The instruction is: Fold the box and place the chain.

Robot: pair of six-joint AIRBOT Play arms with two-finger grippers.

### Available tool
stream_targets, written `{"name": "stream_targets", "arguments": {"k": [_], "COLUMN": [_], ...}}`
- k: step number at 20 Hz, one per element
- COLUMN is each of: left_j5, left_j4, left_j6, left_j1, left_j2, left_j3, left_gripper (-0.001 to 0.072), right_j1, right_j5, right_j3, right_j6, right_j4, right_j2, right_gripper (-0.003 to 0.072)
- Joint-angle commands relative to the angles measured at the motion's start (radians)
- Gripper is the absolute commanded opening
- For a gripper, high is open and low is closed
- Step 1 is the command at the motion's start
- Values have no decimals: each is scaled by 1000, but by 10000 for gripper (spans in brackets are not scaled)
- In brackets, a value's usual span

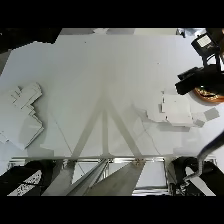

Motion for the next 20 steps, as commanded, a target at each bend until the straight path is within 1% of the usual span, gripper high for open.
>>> {"name": "stream_targets", "arguments": {"k": [1,3,4,5,6,7,9,10,11,13,16,20], "left_j5": [0,0,0,0,0,0,0,0,0,0,0,0], "left_j4": [0,0,0,0,0,0,0,0,0,0,0,0], "left_j6": [0,0,0,0,0,0,0,0,0,0,0,0], "left_j1": [0,0,0,0,0,0,0,0,0,0,0,0], "left_j2": [1,1,1,1,1,1,1,1,1,1,1,1], "left_j3": [0,0,0,0,0,0,0,0,0,0,0,0], "left_gripper": [698,698,698,698,698,698,698,698,698,698,698,698], "right_j1": [-1,-1,-1,-1,-1,-1,-5,-19,-45,-124,-294,-544], "right_j5": [-24,-34,-36,-34,-33,-29,5,31,65,139,237,326], "right_j3": [1,1,1,1,1,3,15,23,32,50,55,55], "right_j6": [1,16,34,34,37,61,142,173,195,200,199,141], "right_j4": [3,4,3,-5,-12,-31,-117,-151,-188,-212,-218,-207], "right_j2": [0,0,0,1,2,2,2,2,2,2,2,-23], "right_gripper": [8,13,45,149,206,206,217,272,307,350,410,416]}}
